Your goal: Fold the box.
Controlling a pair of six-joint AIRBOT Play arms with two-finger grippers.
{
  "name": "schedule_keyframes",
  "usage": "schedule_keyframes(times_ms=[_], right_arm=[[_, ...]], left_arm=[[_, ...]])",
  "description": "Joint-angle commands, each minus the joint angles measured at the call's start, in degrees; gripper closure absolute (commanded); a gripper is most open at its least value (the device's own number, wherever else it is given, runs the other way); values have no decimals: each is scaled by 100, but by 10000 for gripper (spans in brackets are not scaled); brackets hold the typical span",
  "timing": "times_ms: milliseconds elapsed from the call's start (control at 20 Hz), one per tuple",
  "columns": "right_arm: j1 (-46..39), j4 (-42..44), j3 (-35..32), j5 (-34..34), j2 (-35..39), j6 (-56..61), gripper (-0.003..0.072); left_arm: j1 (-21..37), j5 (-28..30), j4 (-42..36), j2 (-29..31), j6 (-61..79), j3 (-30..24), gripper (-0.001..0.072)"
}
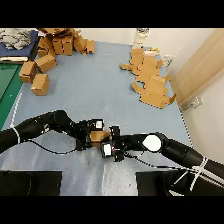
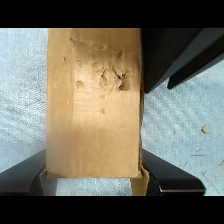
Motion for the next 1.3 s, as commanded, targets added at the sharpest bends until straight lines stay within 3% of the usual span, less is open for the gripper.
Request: schedule_keyframes(times_ms=[0,50,150,300,450,650,750,950,1250], right_arm=[[-4,2,2,-160,262,1270,521],[-20,-7,2,-293,514,2323,523],[-210,-227,-17,-426,1067,5191,681],[-459,-645,-516,-1257,1740,9329,683],[31,498,-1436,-2555,1764,11829,683],[1362,916,-1510,-3939,1027,12463,683],[1668,914,-1311,-4260,584,12474,682],[1683,887,-1082,-4295,2,12474,682],[1690,879,-1088,-3834,-96,12467,682]], left_arm=[[7,2,0,4,-2,7,121],[7,2,0,4,-2,4,121],[7,-2,0,4,-4,7,121],[7,9,0,4,-2,4,121],[7,4,0,4,-2,7,121],[7,2,0,4,-2,4,121],[7,2,0,4,-2,4,121],[7,-9,0,4,-2,4,121],[9,-9,0,4,-2,4,121]])
